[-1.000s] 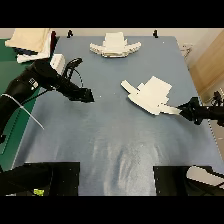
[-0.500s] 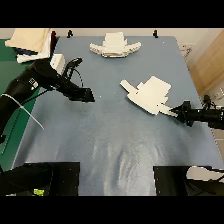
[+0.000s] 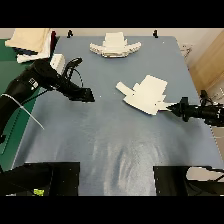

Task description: Fold the box.

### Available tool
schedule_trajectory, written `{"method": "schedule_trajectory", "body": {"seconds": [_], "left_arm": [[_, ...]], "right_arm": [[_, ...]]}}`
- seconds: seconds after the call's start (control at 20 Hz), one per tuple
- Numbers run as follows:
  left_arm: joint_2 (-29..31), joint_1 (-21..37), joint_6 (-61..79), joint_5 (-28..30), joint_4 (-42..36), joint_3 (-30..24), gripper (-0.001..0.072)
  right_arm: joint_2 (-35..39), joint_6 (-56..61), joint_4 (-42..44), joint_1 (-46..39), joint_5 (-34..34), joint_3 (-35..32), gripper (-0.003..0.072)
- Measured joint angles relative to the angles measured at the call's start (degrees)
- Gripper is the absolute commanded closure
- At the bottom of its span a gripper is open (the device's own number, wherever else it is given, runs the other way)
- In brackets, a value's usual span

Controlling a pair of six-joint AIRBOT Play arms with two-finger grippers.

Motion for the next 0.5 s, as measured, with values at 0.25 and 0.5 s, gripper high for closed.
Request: {"method": "schedule_trajectory", "body": {"seconds": [0.25,0.5], "left_arm": [[0.0,2.0,-0.3,-3.6,-0.6,0.0,0.0135],[-0.1,6.6,0.5,-8.8,-3.4,0.0,0.0135]], "right_arm": [[2.1,4.3,-4.4,8.7,8.3,-5.7,0.0685],[8.2,7.4,-6.8,19.2,6.8,-11.8,0.0684]]}}
